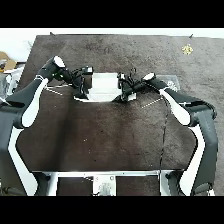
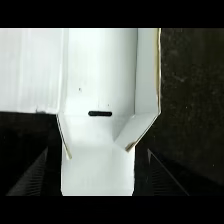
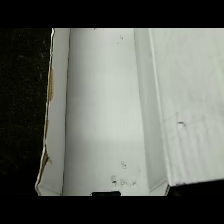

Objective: Fold the box and place the chain.

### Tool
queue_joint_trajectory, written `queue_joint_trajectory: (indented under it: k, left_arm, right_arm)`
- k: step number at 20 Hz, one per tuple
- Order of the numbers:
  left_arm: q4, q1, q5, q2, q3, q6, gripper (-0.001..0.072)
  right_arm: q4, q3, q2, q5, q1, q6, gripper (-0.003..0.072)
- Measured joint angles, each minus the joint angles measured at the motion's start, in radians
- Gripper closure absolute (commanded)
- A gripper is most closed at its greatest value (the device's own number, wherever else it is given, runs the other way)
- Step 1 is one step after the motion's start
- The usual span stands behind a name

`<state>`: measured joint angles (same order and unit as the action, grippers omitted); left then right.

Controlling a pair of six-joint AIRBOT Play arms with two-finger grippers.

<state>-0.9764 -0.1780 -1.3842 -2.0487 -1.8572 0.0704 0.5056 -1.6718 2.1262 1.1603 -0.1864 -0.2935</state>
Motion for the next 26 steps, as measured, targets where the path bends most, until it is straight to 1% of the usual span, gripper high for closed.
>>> queue_joint_trajectory:
  k: [4,6,15,21,22,23,24,26]
  left_arm:
    - [0.058,-0.001,0.007,-0.001,0.002,0.000,0.0005]
    - [0.066,-0.001,0.009,-0.001,0.003,0.000,0.0004]
    - [0.045,-0.001,0.014,-0.002,0.003,0.000,0.0006]
    - [0.050,-0.001,0.022,-0.030,0.003,-0.001,0.0006]
    - [0.055,-0.001,0.025,-0.034,0.003,-0.001,0.0133]
    - [0.055,-0.001,0.028,-0.037,0.003,-0.001,0.0284]
    - [0.056,-0.001,0.031,-0.039,0.003,-0.001,0.0308]
    - [0.060,-0.001,0.032,-0.041,0.003,-0.001,0.0309]
  right_arm:
    - [0.000,0.000,0.000,0.000,0.000,0.000,0.0361]
    - [0.000,0.000,0.000,0.000,0.000,0.000,0.0362]
    - [0.000,0.000,0.000,0.000,0.000,0.000,0.0362]
    - [0.000,0.000,0.000,0.000,0.000,0.000,0.0362]
    - [0.000,0.000,0.000,0.000,0.000,0.000,0.0362]
    - [0.000,0.000,0.000,0.000,0.000,0.000,0.0361]
    - [0.000,0.000,0.000,0.000,0.000,0.000,0.0361]
    - [0.000,0.000,0.000,0.000,0.000,0.000,0.0362]
